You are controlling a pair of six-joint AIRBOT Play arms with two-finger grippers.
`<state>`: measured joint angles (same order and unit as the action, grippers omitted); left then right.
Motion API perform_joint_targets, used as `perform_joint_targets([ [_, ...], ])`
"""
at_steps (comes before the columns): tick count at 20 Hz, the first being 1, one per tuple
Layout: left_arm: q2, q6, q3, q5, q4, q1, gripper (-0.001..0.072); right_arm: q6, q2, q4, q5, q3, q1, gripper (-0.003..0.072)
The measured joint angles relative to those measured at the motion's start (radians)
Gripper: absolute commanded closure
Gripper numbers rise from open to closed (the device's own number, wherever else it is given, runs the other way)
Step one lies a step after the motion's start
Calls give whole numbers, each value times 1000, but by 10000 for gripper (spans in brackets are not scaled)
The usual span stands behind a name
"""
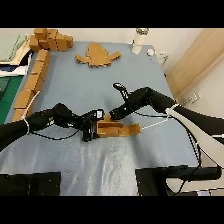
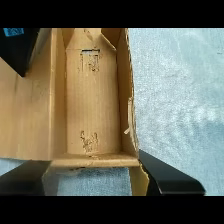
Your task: Fold the box.
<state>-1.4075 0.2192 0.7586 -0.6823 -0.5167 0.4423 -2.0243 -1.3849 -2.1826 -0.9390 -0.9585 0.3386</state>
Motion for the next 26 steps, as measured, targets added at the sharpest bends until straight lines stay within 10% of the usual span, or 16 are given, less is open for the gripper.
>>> perform_joint_targets([
  [12, 0, 0, 0, 0, 0, 0, 250, 14, 390, 125, -141, 211, -2, 681],
  [15, 0, 0, 0, 0, 0, 0, 249, -83, 496, 149, -167, 311, -2, 153],
  [26, 0, 0, 0, 0, 0, 0, 250, -751, 429, 195, 146, 401, -2, 150],
])
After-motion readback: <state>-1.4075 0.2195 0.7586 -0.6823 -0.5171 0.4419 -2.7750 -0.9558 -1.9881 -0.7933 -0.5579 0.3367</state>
